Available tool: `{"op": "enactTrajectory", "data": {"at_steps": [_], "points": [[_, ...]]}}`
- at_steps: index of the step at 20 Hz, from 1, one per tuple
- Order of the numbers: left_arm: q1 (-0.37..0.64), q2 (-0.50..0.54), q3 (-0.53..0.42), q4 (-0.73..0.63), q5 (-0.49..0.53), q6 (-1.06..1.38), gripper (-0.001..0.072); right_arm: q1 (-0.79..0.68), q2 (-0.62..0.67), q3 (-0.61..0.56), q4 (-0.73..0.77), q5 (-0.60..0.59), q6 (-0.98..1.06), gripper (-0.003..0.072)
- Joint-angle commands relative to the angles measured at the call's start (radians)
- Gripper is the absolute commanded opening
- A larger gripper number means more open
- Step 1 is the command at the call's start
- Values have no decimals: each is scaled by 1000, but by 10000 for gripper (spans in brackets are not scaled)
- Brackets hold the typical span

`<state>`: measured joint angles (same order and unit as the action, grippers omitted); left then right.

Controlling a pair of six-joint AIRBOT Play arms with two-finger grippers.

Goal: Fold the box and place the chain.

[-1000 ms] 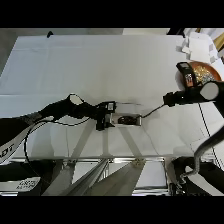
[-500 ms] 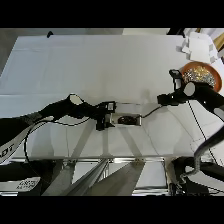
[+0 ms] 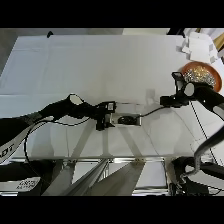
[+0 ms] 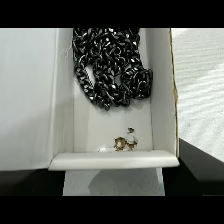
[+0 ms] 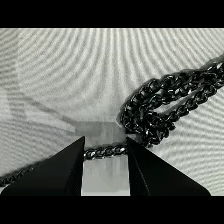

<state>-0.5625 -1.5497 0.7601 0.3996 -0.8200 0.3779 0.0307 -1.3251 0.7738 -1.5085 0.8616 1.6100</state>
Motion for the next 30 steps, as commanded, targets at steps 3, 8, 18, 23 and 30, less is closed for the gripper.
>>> {"op": "enactTrajectory", "data": {"at_steps": [3, 8, 18, 23, 30], "points": [[0, 0, 1, 0, 0, 0, 348, -2, 87, 0, -10, 18, -22, 298], [0, 0, 1, 0, 0, 0, 348, -2, 118, -12, -66, 35, -21, 288], [0, 0, 1, 0, 0, 0, 348, -23, 113, -83, -93, -118, 17, 262], [0, 0, 1, 0, 0, 0, 348, -87, 113, -83, -92, -112, 12, 262], [0, 0, 1, 0, 0, 0, 348, -80, 113, -95, -58, -134, 1, 260]]}}
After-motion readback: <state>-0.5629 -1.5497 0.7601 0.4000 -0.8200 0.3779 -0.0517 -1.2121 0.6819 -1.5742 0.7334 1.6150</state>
